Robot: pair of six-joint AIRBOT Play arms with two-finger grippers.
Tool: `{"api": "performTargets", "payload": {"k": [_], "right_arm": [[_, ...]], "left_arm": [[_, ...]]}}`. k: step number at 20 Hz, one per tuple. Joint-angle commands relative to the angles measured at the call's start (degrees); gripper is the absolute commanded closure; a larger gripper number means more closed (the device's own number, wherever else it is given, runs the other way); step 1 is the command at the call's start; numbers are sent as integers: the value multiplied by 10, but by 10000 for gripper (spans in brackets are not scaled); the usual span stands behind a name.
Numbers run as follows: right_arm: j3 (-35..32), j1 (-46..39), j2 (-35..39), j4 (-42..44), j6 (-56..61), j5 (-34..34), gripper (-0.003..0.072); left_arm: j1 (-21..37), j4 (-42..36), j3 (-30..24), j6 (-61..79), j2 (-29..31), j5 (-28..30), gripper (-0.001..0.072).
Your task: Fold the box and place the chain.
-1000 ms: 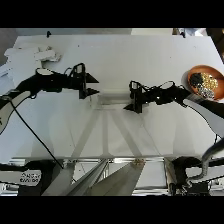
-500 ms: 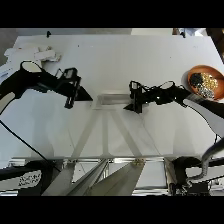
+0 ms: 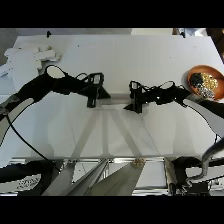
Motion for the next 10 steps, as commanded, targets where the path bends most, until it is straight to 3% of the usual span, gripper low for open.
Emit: {"api": "performTargets", "payload": {"k": [1, 6, 10], "right_arm": [[0, 0, 0, 0, 0, 0, 220], [0, 0, 0, 0, 0, 0, 220], [0, 0, 0, 0, 0, 0, 220]], "left_arm": [[0, -97, 0, -5, -33, 141, 704], [0, -97, 0, -90, -90, 159, 703], [1, -97, 0, -102, -99, 158, 702]]}}
